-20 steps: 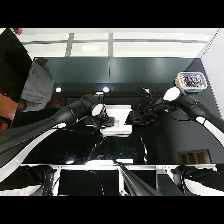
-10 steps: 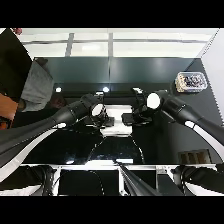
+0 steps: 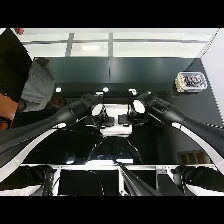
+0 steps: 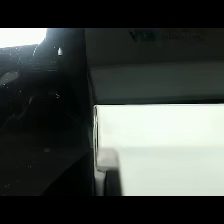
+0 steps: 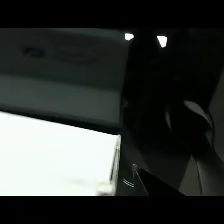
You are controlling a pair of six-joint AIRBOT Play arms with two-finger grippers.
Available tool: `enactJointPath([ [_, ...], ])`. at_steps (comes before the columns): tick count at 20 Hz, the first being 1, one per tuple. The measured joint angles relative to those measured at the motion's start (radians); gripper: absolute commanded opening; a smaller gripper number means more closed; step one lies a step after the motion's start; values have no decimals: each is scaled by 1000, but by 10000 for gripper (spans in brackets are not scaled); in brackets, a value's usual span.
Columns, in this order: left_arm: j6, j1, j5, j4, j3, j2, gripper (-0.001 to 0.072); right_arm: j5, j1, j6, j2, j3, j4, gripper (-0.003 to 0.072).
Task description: Fold the box and place the chain.
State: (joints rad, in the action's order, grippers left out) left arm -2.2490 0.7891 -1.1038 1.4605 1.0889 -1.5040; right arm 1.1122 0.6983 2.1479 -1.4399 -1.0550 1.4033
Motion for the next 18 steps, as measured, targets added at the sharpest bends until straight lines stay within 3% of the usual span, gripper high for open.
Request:
enactJointPath([
  [7, 0, 0, -3, 0, 0, 0, 29, 32, 12, 87, -28, -10, 34, 340],
  [8, 0, 0, -3, 0, 0, 0, 29, 37, 13, 92, -32, -11, 35, 291],
  [10, 1, 0, -3, 0, 0, 0, 29, 37, 13, 98, -37, -11, 31, 85],
  [11, 1, 0, -2, 0, 0, 0, 29, 36, 13, 100, -39, -11, 28, 20],
  [16, 1, 0, 1, 0, 0, 0, 28, 30, 18, 99, -42, -11, 29, 23],
  [18, 1, 0, -2, 0, 0, 0, 29, 26, 21, 96, -43, -11, 27, 153],
])
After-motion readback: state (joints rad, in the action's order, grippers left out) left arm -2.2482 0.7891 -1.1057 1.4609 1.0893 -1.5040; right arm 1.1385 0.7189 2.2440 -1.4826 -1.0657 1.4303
